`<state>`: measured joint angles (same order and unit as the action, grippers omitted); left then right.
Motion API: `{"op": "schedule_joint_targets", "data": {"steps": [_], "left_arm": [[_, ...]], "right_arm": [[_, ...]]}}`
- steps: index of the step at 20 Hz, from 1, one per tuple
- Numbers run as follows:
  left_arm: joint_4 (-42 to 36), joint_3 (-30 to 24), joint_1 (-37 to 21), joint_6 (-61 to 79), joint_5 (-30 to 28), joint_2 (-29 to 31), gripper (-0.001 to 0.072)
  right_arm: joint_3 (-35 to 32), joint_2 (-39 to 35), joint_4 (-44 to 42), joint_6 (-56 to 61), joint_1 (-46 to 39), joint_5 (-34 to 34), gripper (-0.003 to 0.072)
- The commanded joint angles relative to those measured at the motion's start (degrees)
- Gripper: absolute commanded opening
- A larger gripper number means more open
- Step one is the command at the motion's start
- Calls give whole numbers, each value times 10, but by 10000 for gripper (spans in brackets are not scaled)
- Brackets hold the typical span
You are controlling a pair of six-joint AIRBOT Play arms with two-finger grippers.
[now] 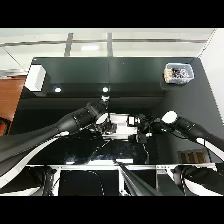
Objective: Fold the box and place the chain.
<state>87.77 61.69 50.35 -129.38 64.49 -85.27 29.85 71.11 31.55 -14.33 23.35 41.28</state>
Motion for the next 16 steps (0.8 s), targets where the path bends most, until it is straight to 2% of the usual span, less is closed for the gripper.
{"op": "schedule_joint_targets", "data": {"steps": [1, 2, 3, 4, 5, 6, 16], "left_arm": [[0, 0, -8, -1, -13, 0, 422], [1, 0, -9, -1, -13, -1, 323], [1, 0, -9, -1, -14, -2, 264], [1, 0, -9, -1, -15, -2, 264], [1, 0, -9, -1, -15, -2, 200], [3, 0, -9, 0, -14, -2, 30], [0, 0, -9, 1, -14, -2, 24]], "right_arm": [[0, 0, 0, 0, 0, 1, 128], [0, 0, 0, 0, 0, 0, 129], [0, 0, 0, 0, 0, 0, 128], [0, 0, 0, 0, 0, 0, 128], [0, 0, 0, 0, 0, 0, 129], [0, 0, 0, 0, 0, 1, 129], [0, 0, 0, 0, 0, 0, 128]]}}
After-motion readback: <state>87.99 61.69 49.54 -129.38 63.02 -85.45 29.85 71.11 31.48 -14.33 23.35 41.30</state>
